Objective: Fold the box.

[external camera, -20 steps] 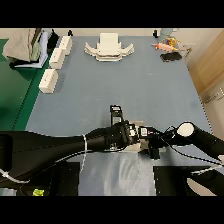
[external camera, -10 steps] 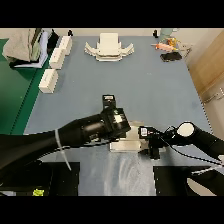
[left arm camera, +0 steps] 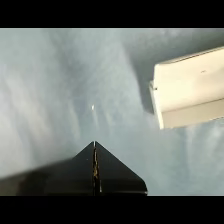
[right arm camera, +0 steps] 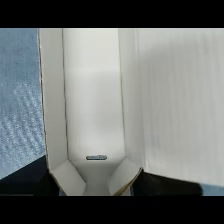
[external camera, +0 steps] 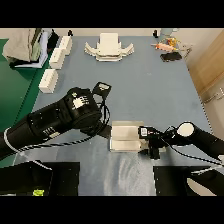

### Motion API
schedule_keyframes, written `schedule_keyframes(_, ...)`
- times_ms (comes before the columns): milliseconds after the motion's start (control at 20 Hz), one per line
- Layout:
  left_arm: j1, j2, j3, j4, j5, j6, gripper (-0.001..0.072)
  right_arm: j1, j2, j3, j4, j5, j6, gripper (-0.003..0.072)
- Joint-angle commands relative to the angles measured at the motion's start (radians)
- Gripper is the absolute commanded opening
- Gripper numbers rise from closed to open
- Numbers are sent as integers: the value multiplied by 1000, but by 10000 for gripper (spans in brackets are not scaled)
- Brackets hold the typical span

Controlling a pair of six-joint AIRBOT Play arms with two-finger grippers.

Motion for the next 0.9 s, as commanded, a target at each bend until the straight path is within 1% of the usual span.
schedule_keyframes(0, 3, 16, 0, 73, 185, 274, 18, 0, 1, 1, 0, 0, 0, 549)
schedule_keyframes(50, 10, 19, 0, 57, 206, 386, 17, 0, 1, 1, 0, 0, 0, 549)
schedule_keyframes(100, 53, 32, -6, 3, 222, 464, 17, 0, 1, 1, 0, 0, 0, 549)
schedule_keyframes(150, 134, 59, -37, -91, 251, 576, 17, 0, 1, 1, 0, 0, 0, 549)
schedule_keyframes(200, 227, 91, -89, -198, 291, 740, 17, 0, 1, 1, 0, 0, 0, 549)
schedule_keyframes(300, 427, 148, -226, -431, 360, 1143, 17, 0, 1, 1, 0, 0, 0, 549)
schedule_keyframes(350, 518, 163, -296, -521, 387, 1312, 19, 0, 1, 1, 0, 0, 0, 549)
schedule_keyframes(400, 590, 165, -354, -581, 404, 1453, 101, 0, 1, 1, 0, 0, 0, 549)
schedule_keyframes(450, 645, 162, -409, -622, 433, 1584, 538, 0, 1, 1, 0, 0, 0, 549)
schedule_keyframes(500, 677, 156, -455, -649, 479, 1688, 696, 0, 1, 1, 0, 0, 0, 549)
schedule_keyframes(600, 690, 146, -534, -707, 555, 1859, 696, 0, 1, 1, 0, 0, 0, 549)
schedule_keyframes(750, 658, 117, -640, -904, 656, 2131, 696, 0, 1, 1, 0, 0, 0, 549)
schedule_keyframes(850, 611, 99, -706, -1044, 716, 2283, 696, 0, 1, 1, 0, 0, 0, 549)
